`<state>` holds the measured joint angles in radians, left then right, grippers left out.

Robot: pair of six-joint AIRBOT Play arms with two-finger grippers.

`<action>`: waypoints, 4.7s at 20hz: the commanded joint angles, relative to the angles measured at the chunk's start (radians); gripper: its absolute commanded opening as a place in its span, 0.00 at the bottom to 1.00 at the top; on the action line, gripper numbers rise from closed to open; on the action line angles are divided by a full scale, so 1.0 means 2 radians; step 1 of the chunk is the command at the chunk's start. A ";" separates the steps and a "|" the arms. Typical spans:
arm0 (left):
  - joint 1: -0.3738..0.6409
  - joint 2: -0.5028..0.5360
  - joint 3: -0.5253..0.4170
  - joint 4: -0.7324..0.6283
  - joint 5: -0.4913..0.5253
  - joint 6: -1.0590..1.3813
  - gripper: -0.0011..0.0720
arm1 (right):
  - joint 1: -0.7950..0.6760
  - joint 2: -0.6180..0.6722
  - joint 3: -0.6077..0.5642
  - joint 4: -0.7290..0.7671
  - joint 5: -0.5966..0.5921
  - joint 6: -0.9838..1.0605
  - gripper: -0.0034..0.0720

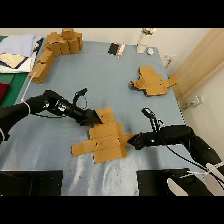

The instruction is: Fold the box.

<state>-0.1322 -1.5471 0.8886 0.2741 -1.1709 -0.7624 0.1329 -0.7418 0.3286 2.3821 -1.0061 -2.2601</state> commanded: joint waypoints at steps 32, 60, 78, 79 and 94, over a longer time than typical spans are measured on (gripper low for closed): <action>-0.018 -0.015 0.016 -0.037 -0.065 0.152 0.03 | -0.003 0.001 0.005 -0.013 0.033 0.008 0.68; -0.124 0.122 -0.062 -0.023 0.180 0.483 0.03 | -0.037 -0.004 0.150 -0.120 0.076 0.193 0.05; -0.123 0.115 -0.080 -0.012 0.150 0.488 0.03 | -0.034 -0.004 0.149 -0.119 0.087 0.193 0.05; -0.123 0.120 -0.080 -0.011 0.149 0.488 0.03 | -0.034 -0.004 0.149 -0.119 0.088 0.193 0.05; -0.123 0.098 -0.081 -0.011 0.137 0.495 0.03 | -0.034 -0.017 0.148 -0.119 0.087 0.193 0.05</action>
<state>-0.3794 -1.3422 0.7265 0.2470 -0.9001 0.2276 0.0650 -0.7662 0.6254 2.1429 -0.8261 -1.8736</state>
